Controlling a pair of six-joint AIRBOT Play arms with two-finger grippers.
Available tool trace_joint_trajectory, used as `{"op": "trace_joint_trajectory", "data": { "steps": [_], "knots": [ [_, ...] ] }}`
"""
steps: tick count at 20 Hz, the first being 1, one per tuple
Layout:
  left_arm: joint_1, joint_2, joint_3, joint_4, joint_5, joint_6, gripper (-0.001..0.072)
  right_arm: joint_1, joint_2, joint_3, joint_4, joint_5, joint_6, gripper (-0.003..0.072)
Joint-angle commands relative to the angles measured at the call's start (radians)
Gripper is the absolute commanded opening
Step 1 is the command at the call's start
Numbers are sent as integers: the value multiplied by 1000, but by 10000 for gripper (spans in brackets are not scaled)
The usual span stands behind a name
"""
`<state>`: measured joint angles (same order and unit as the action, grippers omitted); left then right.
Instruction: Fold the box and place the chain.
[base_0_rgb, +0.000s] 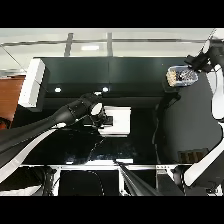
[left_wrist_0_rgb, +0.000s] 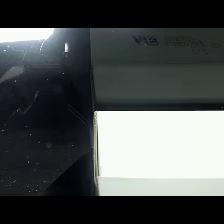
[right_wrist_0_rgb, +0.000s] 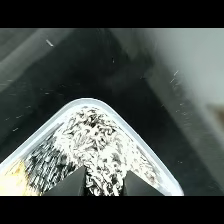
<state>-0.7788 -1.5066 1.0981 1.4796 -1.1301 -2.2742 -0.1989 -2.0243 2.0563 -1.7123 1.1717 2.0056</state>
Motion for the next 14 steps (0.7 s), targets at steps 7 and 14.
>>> {"op": "trace_joint_trajectory", "data": {
  "steps": [7, 14],
  "knots": [
    [0, 0, 1, 0, -5, 0, 24, 1, 389, 1, 98, 150, -345, 8],
    [0, 0, 1, 0, -5, 0, 24, 14, 718, -140, 543, 193, -496, 8]
  ]
}}
